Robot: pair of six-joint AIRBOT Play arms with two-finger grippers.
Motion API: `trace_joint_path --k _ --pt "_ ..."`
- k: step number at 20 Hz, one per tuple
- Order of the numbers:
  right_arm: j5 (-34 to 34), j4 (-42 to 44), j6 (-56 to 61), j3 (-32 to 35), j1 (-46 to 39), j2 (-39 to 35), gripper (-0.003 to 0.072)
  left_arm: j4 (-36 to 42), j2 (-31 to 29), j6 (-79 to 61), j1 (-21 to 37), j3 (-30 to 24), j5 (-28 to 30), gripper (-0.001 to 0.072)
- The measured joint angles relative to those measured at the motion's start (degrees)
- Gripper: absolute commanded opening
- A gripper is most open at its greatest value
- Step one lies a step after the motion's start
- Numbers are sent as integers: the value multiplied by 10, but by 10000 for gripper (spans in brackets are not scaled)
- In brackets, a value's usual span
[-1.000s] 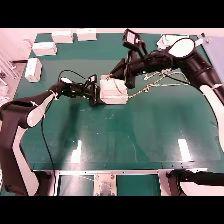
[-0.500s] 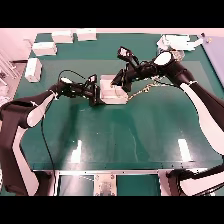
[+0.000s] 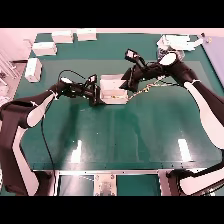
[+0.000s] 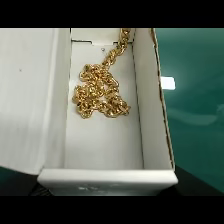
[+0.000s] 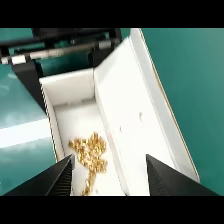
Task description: Fold the box and place the chain.
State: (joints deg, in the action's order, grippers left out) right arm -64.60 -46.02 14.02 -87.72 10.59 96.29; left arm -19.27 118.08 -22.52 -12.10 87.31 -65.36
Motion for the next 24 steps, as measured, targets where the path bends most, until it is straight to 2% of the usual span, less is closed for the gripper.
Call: trace_joint_path --k 4,10,16,24 --pt "-19 -29 -12 0 -69 -1 543 0 0 0 0 0 0 447" --pt "4 -48 -139 1 -174 44 542 0 0 0 0 0 0 447" --pt "31 -50 -256 -3 -200 98 540 0 0 0 0 0 0 447" --pt "24 -50 -292 -31 -200 135 540 0 0 0 0 0 0 447"
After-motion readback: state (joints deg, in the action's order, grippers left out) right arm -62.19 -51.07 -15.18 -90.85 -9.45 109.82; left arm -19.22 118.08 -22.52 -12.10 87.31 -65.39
